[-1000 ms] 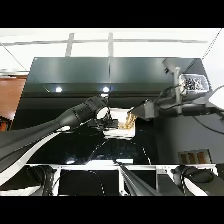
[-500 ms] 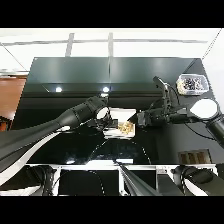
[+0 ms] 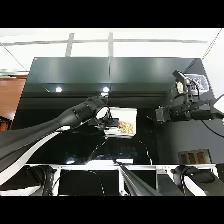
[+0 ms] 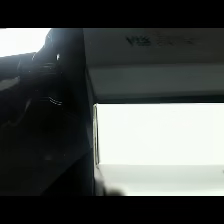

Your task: Fold the box and place the chain.

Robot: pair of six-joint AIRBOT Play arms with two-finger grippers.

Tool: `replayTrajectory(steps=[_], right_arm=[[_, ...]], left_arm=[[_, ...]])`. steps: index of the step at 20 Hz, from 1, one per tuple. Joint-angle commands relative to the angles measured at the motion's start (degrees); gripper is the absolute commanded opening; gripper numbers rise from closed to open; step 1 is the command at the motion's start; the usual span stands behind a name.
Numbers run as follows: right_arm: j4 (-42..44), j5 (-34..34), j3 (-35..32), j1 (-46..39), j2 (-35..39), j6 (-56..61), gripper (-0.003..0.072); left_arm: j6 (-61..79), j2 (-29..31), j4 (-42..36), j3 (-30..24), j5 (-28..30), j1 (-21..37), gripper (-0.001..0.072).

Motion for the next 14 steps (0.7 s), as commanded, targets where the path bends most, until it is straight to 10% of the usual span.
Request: replayTrajectory(steps=[1, 3, 5, 11, 14], right_arm=[[-1.44, 2.45, 0.20, -1.09, 0.85, 0.00, 0.0284], [-1.60, 1.70, 0.20, -1.09, 0.85, 0.00, 0.0284], [-1.62, 1.03, 0.20, -1.09, 0.85, 0.00, 0.0284], [-3.50, 0.31, 0.20, -1.11, 0.83, 0.00, 0.0284], [-4.85, -1.07, 0.20, -1.09, 0.83, 0.02, 0.0284]], left_arm=[[-3.85, 0.66, 0.63, 1.20, 0.66, 0.50, 0.0090], [-5.62, 1.51, 2.14, 2.40, 0.55, 0.46, 0.0385], [-4.87, 2.91, 3.41, 3.04, -0.20, 0.52, 0.0508], [12.70, 16.68, 22.14, -3.34, -9.53, 1.14, 0.0543], [12.96, 25.24, 20.70, -14.36, -7.61, 13.94, 0.0543]])
